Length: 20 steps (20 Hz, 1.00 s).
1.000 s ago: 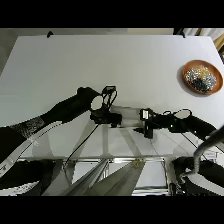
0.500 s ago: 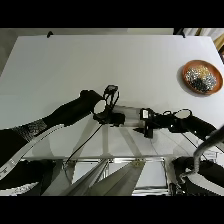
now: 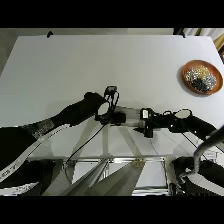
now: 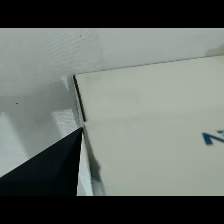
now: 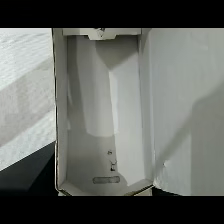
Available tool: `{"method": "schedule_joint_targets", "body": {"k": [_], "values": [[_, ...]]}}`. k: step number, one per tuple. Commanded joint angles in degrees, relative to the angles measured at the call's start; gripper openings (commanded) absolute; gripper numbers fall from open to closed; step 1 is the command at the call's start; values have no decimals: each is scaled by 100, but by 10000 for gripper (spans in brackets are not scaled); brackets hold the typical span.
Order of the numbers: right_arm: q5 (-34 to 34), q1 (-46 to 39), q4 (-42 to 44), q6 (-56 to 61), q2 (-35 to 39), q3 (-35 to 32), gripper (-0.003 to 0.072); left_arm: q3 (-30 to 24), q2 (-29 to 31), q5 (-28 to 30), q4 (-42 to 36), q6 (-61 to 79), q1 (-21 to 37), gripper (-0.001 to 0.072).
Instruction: Fold the box and place the chain.
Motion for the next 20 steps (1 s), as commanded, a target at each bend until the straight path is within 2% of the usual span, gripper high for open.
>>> {"method": "schedule_joint_targets", "body": {"k": [1,5,6,8,9,11,16,17,18,20], "values": [[0,4,7,9,-2,-4,407,0,-162,-37,63,-63,-74,392],[0,4,4,9,-2,-4,407,0,-160,-44,203,-66,-94,388],[2,4,7,11,-2,-4,407,2,-160,-44,212,-66,-94,367],[2,4,7,11,-2,-4,407,0,-160,-55,236,-39,-94,106],[0,4,7,11,-2,-4,407,0,-160,-55,245,-42,-94,51],[2,4,7,9,-2,-4,407,0,-160,-61,245,-44,-94,5],[2,4,7,11,-2,-4,407,0,-157,-125,243,-42,-94,14],[2,4,7,11,-2,-4,407,2,-149,-127,243,-42,-94,35],[2,4,7,9,-2,-4,407,2,-133,-133,243,-42,-87,110],[2,4,7,11,-2,-4,407,2,-94,-157,243,-20,-74,319]]}}
